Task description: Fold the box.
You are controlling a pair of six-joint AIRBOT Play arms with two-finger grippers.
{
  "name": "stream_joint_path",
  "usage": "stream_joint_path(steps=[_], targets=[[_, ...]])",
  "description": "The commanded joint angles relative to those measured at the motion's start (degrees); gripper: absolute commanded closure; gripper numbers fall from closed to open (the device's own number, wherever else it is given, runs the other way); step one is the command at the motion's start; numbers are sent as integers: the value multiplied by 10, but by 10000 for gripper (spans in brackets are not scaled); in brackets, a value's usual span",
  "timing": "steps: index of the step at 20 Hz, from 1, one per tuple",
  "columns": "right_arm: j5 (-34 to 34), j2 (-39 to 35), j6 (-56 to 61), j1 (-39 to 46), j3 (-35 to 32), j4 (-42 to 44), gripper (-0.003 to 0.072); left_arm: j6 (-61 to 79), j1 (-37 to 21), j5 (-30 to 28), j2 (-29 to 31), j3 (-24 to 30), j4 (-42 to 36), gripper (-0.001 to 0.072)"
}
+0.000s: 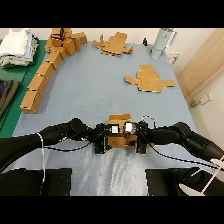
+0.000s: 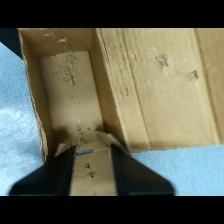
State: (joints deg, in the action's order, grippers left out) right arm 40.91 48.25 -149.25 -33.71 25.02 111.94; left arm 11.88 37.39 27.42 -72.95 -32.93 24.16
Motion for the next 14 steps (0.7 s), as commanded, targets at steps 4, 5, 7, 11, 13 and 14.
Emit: stream_joint_path(steps=[4, 5, 7, 11, 13, 14], targets=[[-1, 0, -4, 0, 0, 21, 90, 1, 0, 0, 0, 0, 1, 288], [0, 0, -4, 0, 0, 20, 89, 1, 0, 0, 0, 0, 1, 288], [1, 0, -4, 0, 0, 19, 98, 1, 0, 0, 0, 0, 1, 288], [38, -9, 93, 0, 9, -31, 585, 1, 0, 0, 0, 0, 1, 288], [82, -21, 237, 1, 32, -146, 682, 1, 0, 0, 0, 0, 1, 288], [118, -30, 333, 1, 49, -224, 682, 1, 0, 0, 0, 0, 1, 288]])
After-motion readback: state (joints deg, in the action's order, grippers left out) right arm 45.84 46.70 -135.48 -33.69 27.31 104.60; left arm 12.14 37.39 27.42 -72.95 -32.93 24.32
